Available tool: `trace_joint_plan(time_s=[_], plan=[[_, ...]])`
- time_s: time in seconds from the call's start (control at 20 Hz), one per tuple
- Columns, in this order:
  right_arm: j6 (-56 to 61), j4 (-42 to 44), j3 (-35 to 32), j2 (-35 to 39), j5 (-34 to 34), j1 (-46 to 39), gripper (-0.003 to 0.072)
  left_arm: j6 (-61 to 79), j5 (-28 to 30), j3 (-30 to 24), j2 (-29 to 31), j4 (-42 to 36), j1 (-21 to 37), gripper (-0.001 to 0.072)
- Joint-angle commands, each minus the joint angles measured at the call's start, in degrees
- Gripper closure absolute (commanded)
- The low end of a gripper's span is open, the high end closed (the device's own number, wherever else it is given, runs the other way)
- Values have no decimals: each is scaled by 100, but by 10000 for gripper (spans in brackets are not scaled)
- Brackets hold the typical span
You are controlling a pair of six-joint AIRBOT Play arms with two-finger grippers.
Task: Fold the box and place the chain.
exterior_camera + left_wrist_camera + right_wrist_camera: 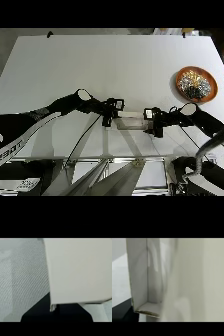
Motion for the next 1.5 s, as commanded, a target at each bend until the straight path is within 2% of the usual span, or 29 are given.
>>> trace_joint_plan(time_s=[0.0, 0.05, 0.1, 0.25, 0.35, 1.45], plan=[[-46, 26, 4, -133, 72, -4, 196, -15, 2, 0, 0, -4, -2, 698], [-46, 26, 4, -175, 68, -4, 218, -15, 2, 0, 0, -4, 0, 698], [-46, 26, 4, -210, 68, -4, 273, -15, 2, 0, 0, -4, 0, 698], [-46, 26, 4, -295, 66, -4, 305, -15, 2, 0, 0, -4, 0, 698], [-46, 22, 4, -299, 68, -4, 368, -15, 2, 0, 0, -4, 0, 698], [39, 4, 4, -295, 109, -4, 371, -15, 0, 0, 4, -7, -2, 698]])
